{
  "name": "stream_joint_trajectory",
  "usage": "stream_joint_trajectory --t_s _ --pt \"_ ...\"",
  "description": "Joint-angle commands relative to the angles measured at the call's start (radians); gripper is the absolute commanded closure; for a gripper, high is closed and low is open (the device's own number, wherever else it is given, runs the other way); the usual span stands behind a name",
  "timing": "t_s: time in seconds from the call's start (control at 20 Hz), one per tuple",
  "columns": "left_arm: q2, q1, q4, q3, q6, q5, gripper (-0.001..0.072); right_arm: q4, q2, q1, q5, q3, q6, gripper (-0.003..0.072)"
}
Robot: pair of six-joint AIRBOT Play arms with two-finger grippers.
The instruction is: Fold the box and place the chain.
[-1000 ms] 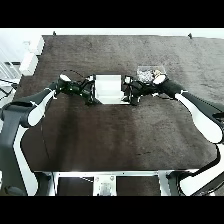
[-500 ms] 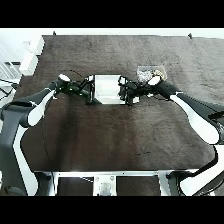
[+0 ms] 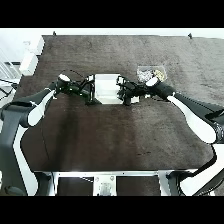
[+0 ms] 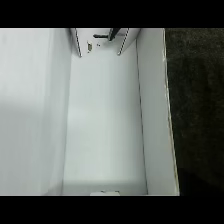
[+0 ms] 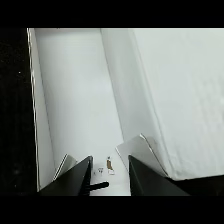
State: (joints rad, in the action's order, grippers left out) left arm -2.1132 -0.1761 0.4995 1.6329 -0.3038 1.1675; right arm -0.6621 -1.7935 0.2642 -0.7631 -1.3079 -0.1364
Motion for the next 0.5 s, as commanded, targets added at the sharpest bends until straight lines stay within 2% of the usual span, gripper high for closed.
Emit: stream_joint_trajectory --t_s 0.0,0.05,0.2,0.25,0.45 --pt "0.000 -0.001 0.000 0.000 0.000 0.000 0.0314 0.026 -0.002 0.001 0.012 0.000 -0.030 0.0320" --pt "0.000 -0.001 0.000 0.000 0.000 0.000 0.0314 0.026 -0.002 0.001 0.012 0.000 -0.030 0.0203" --pt "0.000 -0.001 0.000 0.000 0.000 -0.001 0.0315 0.025 -0.002 0.000 0.011 0.000 -0.030 0.0164" --pt "0.000 -0.001 0.000 0.000 0.000 -0.001 0.0314 0.025 -0.002 0.000 0.011 0.000 -0.030 0.0128" --pt "0.000 -0.001 0.000 0.000 0.000 0.000 0.0314 0.023 -0.002 0.000 0.011 0.000 -0.030 0.0129"
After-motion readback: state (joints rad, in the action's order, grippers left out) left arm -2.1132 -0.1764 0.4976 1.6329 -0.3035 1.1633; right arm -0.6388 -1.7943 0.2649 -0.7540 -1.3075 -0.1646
